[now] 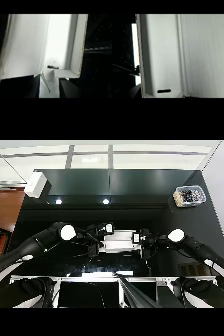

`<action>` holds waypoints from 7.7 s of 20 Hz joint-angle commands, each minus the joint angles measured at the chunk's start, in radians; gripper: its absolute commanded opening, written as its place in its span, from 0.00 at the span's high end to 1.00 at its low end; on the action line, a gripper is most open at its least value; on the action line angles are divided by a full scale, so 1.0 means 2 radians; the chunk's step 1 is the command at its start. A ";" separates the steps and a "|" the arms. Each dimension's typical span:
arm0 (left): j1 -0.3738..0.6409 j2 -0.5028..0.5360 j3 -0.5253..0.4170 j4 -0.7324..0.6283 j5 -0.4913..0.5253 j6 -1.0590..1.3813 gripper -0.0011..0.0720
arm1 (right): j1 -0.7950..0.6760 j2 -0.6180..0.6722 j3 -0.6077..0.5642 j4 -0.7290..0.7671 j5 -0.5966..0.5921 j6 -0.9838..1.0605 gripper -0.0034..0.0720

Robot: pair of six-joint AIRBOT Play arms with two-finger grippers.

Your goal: Fold the box and place the chain.

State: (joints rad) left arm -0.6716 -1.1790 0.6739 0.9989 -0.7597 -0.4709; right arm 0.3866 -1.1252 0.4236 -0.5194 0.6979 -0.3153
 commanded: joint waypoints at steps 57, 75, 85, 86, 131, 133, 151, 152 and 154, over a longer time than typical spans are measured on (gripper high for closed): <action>-0.009 -0.042 0.008 -0.083 0.025 0.106 0.37 | 0.000 0.000 0.001 0.001 -0.003 0.001 0.40; 0.212 0.064 0.034 0.138 -0.204 -0.324 0.94 | 0.001 0.000 0.001 0.001 -0.002 0.001 0.40; 0.265 0.013 -0.102 -0.120 -0.109 -0.452 0.94 | 0.001 0.000 0.001 0.002 -0.002 0.001 0.40; 0.264 0.003 -0.105 -0.137 -0.096 -0.444 0.95 | 0.001 0.000 0.001 0.001 -0.002 0.001 0.40; 0.143 -0.071 0.013 -0.223 -0.166 -0.311 0.19 | 0.001 0.000 0.001 0.003 -0.002 0.002 0.40; 0.133 -0.071 0.023 -0.187 -0.155 -0.350 0.19 | 0.001 0.000 0.001 0.003 -0.002 0.002 0.40; 0.012 -0.072 0.073 -0.032 -0.040 -0.631 0.31 | 0.001 0.000 0.001 0.003 -0.002 0.002 0.40; 0.009 -0.072 0.073 -0.014 -0.040 -0.649 0.31 | 0.001 0.000 0.001 0.003 -0.002 0.002 0.40; 0.005 -0.072 0.073 0.017 -0.044 -0.672 0.31 | 0.001 0.000 0.001 0.003 -0.002 0.002 0.40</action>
State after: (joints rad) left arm -0.6418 -1.3239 0.8177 0.9512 -0.8570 -1.7210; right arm 0.3866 -1.1252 0.4240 -0.5026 0.6945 -0.3111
